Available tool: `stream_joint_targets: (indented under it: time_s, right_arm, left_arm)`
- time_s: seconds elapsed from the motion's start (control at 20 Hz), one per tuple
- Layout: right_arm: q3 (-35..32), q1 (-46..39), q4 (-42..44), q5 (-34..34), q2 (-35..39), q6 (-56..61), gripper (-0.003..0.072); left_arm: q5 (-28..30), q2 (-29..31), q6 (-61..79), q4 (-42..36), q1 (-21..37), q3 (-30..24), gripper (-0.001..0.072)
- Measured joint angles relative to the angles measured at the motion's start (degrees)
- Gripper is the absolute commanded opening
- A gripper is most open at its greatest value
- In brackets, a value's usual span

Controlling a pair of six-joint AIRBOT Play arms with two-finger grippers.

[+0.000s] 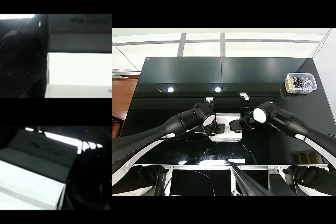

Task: Fold the box and place the chain.

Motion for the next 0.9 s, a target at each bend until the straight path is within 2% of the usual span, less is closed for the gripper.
stream_joint_targets:
  time_s: [0.05,0.4,0.9]
  right_arm:
    - [0.74,0.63,-1.53,1.01,-0.59,2.05,0.035]
    - [4.48,4.13,-7.93,6.38,-2.64,12.11,0.0347]
    - [6.1,5.07,-9.27,9.68,-5.79,16.46,0.0347]
  left_arm:
    - [0.0,0.0,0.0,0.0,0.0,0.0,0.0025]
    - [0.0,0.0,0.0,-0.02,0.0,-0.02,0.0025]
    - [0.0,0.0,0.0,-0.02,0.0,-0.02,0.0026]
